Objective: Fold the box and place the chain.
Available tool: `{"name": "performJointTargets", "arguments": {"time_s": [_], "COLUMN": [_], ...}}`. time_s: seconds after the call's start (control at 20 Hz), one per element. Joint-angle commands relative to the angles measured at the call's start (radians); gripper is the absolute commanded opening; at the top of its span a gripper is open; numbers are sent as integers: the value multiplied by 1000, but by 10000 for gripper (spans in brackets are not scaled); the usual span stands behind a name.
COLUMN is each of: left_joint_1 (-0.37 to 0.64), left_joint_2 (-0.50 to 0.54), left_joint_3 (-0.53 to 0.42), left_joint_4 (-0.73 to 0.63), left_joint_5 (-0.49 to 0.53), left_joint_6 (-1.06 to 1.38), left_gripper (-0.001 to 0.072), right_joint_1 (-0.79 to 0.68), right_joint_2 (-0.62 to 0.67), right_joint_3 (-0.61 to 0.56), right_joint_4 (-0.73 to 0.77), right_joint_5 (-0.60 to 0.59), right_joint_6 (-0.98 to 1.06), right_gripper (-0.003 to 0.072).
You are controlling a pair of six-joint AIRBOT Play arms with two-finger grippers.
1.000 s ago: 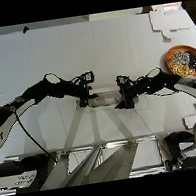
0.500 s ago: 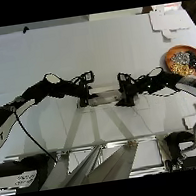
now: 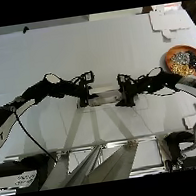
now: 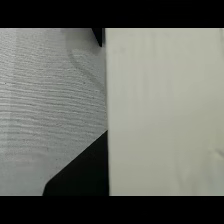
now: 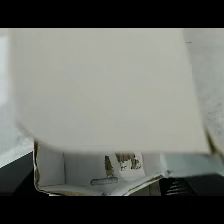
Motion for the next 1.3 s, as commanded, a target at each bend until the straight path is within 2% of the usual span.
{"name": "performJointTargets", "arguments": {"time_s": [0.0,1.15,1.25], "left_joint_1": [0,0,0], "left_joint_2": [-1,-1,-1], "left_joint_3": [0,0,0], "left_joint_4": [0,0,0], "left_joint_5": [0,0,0], "left_joint_6": [0,0,0], "left_gripper": [9,9,9], "right_joint_1": [29,32,32], "right_joint_2": [-1,-1,-1], "right_joint_3": [-1,0,0], "right_joint_4": [-48,-54,-54], "right_joint_5": [-6,-3,-3], "right_joint_6": [9,14,14], "right_gripper": [665,664,633]}}
